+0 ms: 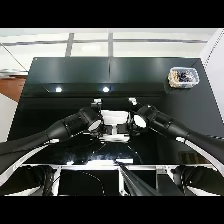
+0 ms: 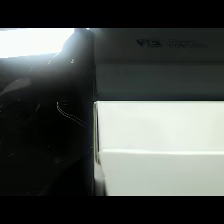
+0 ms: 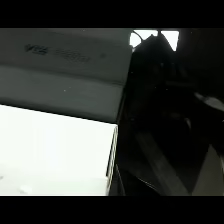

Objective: Fold the box and place the chain.

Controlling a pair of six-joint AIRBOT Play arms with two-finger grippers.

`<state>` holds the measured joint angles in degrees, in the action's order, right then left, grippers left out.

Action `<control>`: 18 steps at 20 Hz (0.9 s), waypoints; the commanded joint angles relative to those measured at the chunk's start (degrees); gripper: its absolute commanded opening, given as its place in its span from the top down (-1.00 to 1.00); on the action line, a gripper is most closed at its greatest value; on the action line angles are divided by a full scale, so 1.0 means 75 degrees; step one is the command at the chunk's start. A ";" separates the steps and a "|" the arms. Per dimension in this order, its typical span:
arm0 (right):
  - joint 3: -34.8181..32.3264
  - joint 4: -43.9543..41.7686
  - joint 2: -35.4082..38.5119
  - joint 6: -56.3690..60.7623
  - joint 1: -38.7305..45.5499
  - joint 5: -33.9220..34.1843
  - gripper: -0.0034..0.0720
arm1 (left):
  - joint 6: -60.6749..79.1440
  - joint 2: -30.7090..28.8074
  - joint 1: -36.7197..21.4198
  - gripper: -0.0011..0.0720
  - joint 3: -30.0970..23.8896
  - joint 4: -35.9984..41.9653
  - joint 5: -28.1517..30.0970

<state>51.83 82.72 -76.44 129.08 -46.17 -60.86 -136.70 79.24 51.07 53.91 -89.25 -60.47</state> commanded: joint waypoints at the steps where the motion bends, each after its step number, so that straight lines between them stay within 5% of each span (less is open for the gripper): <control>1: 0.0055 0.0125 -0.0128 0.0172 -0.0067 -0.0134 0.40 | -0.0006 0.0003 -0.0003 0.89 0.0000 -0.0006 0.0000; 8: 0.0577 0.0603 -0.0574 0.0539 -0.0230 -0.0918 0.40 | -0.0006 0.0003 -0.0006 0.89 0.0000 -0.0006 0.0000; 18: 0.0595 0.0577 -0.0659 0.0737 -0.0256 -0.0892 0.40 | -0.0006 0.0003 -0.0003 0.89 0.0000 -0.0003 -0.0003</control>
